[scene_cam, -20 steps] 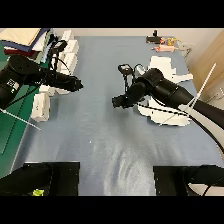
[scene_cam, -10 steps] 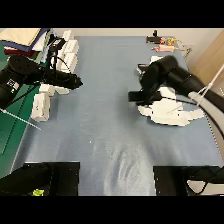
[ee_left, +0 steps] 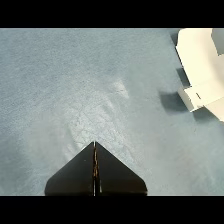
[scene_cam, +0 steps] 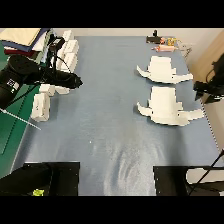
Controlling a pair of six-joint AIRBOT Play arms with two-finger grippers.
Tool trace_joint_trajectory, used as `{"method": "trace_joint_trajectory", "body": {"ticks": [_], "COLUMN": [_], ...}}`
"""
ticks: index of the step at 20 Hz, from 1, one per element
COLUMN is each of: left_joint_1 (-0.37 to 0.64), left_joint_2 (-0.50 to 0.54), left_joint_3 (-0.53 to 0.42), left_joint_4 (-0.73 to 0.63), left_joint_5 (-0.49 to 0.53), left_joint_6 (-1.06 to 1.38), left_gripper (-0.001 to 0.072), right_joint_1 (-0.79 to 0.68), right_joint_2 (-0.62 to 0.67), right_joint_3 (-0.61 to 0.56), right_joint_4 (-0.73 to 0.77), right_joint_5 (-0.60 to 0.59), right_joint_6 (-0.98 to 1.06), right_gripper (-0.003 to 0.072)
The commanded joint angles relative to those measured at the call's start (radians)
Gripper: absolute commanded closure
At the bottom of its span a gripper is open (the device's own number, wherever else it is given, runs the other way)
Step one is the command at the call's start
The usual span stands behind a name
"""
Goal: Fold the box.
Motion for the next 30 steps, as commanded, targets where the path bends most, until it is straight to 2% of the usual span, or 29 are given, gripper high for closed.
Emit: {"method": "trace_joint_trajectory", "body": {"ticks": [1, 9, 11, 15, 16, 17, 19, 22, 27, 30], "left_joint_1": [0.000, 0.000, 0.001, 0.000, 0.001, 0.001, 0.000, 0.000, 0.014, 0.046], "left_joint_2": [-0.001, -0.001, -0.001, -0.001, 0.000, 0.000, 0.000, 0.000, 0.000, -0.001], "left_joint_3": [0.001, 0.001, 0.001, 0.001, 0.001, 0.001, 0.001, 0.001, 0.001, 0.000], "left_joint_4": [0.000, -0.002, -0.002, -0.003, -0.003, -0.003, -0.005, -0.040, -0.045, -0.034], "left_joint_5": [0.001, 0.000, -0.003, -0.050, -0.066, -0.078, -0.093, -0.108, -0.158, -0.260], "left_joint_6": [0.000, -0.001, -0.004, -0.008, -0.017, -0.031, -0.031, -0.036, -0.175, -0.213], "left_gripper": [0.0696, 0.0695, 0.0695, 0.0696, 0.0695, 0.0695, 0.0695, 0.0695, 0.0695, 0.0695], "right_joint_1": [-0.174, -0.214, -0.219, -0.231, -0.230, -0.230, -0.230, -0.225, -0.139, -0.017], "right_joint_2": [-0.076, -0.201, -0.228, -0.271, -0.274, -0.276, -0.276, -0.276, -0.276, -0.265], "right_joint_3": [0.003, 0.004, 0.003, 0.003, 0.003, 0.003, 0.003, 0.003, 0.003, -0.015], "right_joint_4": [0.062, 0.060, 0.129, 0.341, 0.367, 0.390, 0.438, 0.509, 0.694, 0.696], "right_joint_5": [0.008, 0.029, 0.011, -0.063, -0.079, -0.089, -0.108, -0.159, -0.172, -0.159], "right_joint_6": [-0.154, -0.317, -0.379, -0.504, -0.527, -0.545, -0.564, -0.596, -0.584, -0.488], "right_gripper": [0.0258, 0.0267, 0.0325, 0.0325, 0.0345, 0.0416, 0.0444, 0.0686, 0.0686, 0.0686]}}
